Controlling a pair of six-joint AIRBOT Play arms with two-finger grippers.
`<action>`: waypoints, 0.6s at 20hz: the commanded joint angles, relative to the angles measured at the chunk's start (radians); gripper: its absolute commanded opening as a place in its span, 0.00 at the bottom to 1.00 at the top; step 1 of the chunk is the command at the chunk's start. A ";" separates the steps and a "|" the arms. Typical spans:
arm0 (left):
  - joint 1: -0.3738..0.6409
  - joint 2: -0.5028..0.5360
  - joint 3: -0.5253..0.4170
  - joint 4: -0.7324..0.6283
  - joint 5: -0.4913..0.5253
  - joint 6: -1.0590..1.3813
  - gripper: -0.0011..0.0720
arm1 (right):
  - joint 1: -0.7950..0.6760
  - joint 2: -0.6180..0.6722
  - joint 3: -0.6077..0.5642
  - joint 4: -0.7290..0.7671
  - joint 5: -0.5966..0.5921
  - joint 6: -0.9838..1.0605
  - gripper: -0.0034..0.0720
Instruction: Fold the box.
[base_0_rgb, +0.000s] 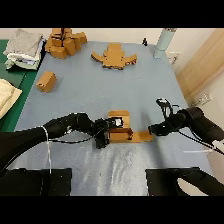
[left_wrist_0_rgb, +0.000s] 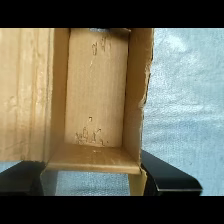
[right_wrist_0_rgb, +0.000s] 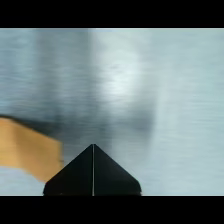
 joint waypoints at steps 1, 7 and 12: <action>0.000 -0.001 0.000 0.000 0.000 0.000 0.53 | -0.007 -0.039 0.001 0.296 0.027 -0.106 0.05; 0.000 -0.001 0.000 0.000 0.000 0.000 0.53 | 0.007 -0.039 0.000 0.342 0.006 -0.159 0.05; 0.000 -0.001 0.000 0.000 0.000 0.000 0.53 | 0.007 -0.037 0.002 0.442 0.007 -0.259 0.05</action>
